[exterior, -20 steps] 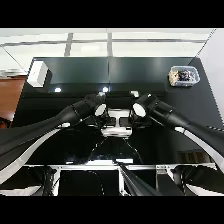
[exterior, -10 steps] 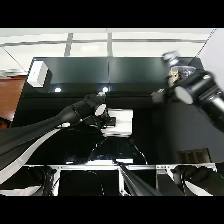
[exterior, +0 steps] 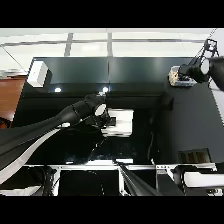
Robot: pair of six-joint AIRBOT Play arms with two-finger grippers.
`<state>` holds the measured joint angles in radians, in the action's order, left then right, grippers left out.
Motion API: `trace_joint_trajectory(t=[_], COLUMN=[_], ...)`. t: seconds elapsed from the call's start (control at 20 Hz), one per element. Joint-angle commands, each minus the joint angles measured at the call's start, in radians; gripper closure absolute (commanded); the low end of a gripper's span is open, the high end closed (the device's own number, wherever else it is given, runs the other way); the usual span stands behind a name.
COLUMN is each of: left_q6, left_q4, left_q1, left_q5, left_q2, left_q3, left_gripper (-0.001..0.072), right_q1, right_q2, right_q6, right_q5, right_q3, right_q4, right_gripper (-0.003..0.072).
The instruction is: Fold the box and place the chain.
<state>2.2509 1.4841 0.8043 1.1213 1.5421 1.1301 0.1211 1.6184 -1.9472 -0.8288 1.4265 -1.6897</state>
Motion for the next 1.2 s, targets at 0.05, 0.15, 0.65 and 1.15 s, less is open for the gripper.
trace_joint_trajectory(t=[0.05, 0.15, 0.65, 1.15], left_q6=[0.001, 0.001, 0.001, 0.001], left_q4=[0.000, 0.000, -0.001, -0.001], left_q1=[-0.001, 0.000, 0.000, -0.001], left_q5=[0.001, 0.002, 0.005, -0.024], left_q2=[0.000, 0.000, 0.000, 0.000], left_q3=[0.000, 0.000, 0.000, 0.000], left_gripper=[0.0682, 0.0683, 0.0682, 0.0683], right_q1=[0.079, 0.078, 0.080, 0.080], right_q2=[0.357, 0.427, 0.306, -0.262], right_q6=[0.072, 0.075, 0.289, 0.437], right_q5=[-0.248, -0.271, -0.368, -0.493], right_q3=[0.426, 0.508, 0.605, 0.604], right_q4=[0.120, 0.147, 0.164, 0.452], right_gripper=[-0.0034, 0.0043, 0.0675, 0.0676])
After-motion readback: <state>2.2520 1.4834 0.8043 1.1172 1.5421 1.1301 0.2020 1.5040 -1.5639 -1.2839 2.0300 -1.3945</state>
